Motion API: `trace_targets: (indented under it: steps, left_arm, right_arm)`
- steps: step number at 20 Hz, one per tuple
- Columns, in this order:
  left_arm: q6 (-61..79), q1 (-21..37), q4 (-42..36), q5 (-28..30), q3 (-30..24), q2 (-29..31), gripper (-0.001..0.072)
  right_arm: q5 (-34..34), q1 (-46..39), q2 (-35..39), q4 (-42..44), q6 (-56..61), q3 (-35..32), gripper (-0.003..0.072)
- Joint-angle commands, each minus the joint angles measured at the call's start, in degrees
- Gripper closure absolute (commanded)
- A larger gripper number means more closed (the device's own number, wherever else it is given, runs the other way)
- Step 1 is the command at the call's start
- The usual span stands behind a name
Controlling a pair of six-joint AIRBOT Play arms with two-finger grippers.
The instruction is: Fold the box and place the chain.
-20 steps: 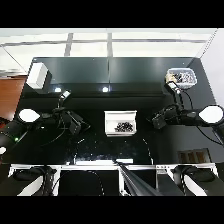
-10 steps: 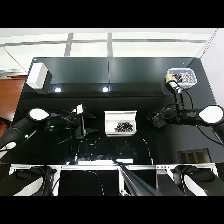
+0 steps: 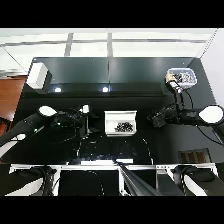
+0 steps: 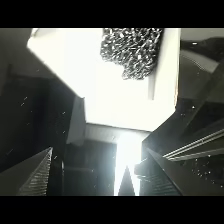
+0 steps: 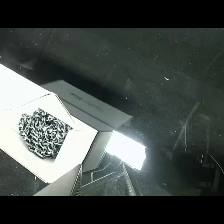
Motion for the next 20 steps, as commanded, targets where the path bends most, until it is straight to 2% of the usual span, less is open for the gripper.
trace_targets:
  steps: [1, 7, 10, 20]
  left_arm:
    - [0.24, -2.56, 0.76, 0.22, 0.94, -1.22, -0.0001]
    - [-2.01, -5.46, 0.83, 0.74, 3.76, -3.67, 0.0]
    - [-2.97, -7.89, 0.87, 3.45, 4.76, -4.46, 0.0]
    - [-7.76, -8.2, 4.55, 1.66, 5.07, -4.68, 0.0]
  right_arm:
    - [-0.33, 0.0, 0.0, 0.0, 0.0, 0.0, 0.0373]
    - [-1.16, 0.0, 0.0, 0.0, 0.0, 0.0, 0.0373]
    - [-1.22, 0.0, 0.0, 0.0, 0.0, 0.0, 0.0373]
    - [-1.53, 0.0, 0.0, 0.0, -0.02, -0.02, 0.0374]
